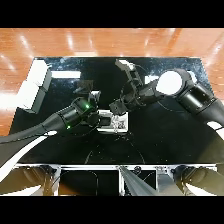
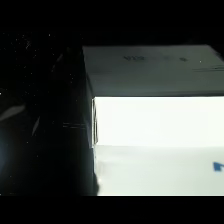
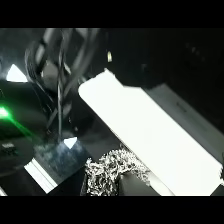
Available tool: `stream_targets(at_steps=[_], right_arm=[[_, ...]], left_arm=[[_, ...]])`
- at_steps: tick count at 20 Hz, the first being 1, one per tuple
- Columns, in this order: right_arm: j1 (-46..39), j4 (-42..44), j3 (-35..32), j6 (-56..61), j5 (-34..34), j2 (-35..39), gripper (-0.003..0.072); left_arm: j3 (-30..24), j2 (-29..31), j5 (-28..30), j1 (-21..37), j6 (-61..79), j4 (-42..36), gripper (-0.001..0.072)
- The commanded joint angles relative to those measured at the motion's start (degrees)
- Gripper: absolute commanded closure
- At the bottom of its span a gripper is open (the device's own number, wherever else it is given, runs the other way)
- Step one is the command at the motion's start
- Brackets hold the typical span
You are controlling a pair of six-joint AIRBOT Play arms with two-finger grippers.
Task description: Fold the box and place the chain.
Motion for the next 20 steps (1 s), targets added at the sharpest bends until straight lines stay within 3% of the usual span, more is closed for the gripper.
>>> stream_targets(at_steps=[1,7,14,20], right_arm=[[-0.2,0.0,3.4,-0.1,-0.7,-0.3,0.0659],[-0.2,-0.5,5.7,-0.4,0.4,-0.2,0.0659],[-0.1,-2.6,2.6,-0.3,9.7,-0.3,0.0659],[-0.1,-1.7,-4.9,-0.3,3.8,-0.6,0.0659]], left_arm=[[0.0,0.0,0.0,0.0,0.0,0.0,0.0691],[0.0,0.0,0.0,0.0,0.0,0.0,0.0691],[0.0,0.0,0.0,0.0,0.0,0.0,0.0691],[0.0,0.0,0.0,0.0,0.0,0.0,0.0691]])
